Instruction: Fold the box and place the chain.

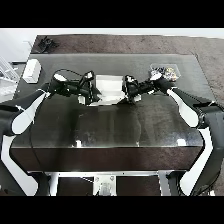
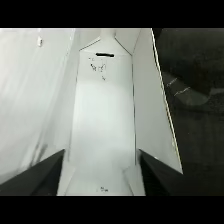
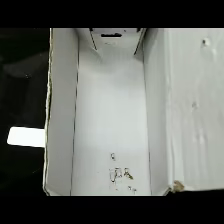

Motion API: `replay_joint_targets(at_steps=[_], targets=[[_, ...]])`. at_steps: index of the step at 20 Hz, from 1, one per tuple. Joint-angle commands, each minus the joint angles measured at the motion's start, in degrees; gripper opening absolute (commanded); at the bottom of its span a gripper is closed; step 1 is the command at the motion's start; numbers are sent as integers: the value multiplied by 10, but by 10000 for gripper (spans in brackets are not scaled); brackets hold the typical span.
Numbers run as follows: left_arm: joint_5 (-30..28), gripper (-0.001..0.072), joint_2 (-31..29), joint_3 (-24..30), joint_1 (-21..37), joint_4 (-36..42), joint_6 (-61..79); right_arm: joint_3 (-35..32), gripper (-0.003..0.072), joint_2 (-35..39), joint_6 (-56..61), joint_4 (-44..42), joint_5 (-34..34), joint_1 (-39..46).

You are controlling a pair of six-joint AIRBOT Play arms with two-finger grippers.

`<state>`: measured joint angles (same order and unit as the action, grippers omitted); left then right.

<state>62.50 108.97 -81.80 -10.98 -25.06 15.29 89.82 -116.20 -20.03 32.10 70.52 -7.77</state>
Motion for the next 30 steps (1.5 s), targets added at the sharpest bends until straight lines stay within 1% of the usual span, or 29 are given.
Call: replay_joint_targets(at_steps=[1,16,19,20,21,22,23,27,28,29,30], targets=[[-10,608,1,0,0,-2,0,0,569,0,0,0,-2,1],[-13,608,1,0,1,-2,2,0,569,0,0,0,-2,1],[-1,607,1,0,1,-2,2,0,569,0,0,0,-2,1],[1,601,1,0,1,-2,2,0,569,0,0,0,-2,1],[2,512,1,0,1,-2,3,0,569,0,0,0,-2,1],[3,487,1,0,1,-2,7,0,569,0,0,0,-2,1],[9,487,1,0,1,-2,14,0,569,0,0,0,-2,1],[16,491,1,0,1,-2,13,0,569,0,0,0,-2,1],[19,564,1,0,1,-2,13,0,569,0,0,0,-2,1],[19,618,1,0,1,-2,13,0,569,0,0,0,-2,1],[16,618,1,0,1,-2,12,0,569,0,0,0,-2,1]])
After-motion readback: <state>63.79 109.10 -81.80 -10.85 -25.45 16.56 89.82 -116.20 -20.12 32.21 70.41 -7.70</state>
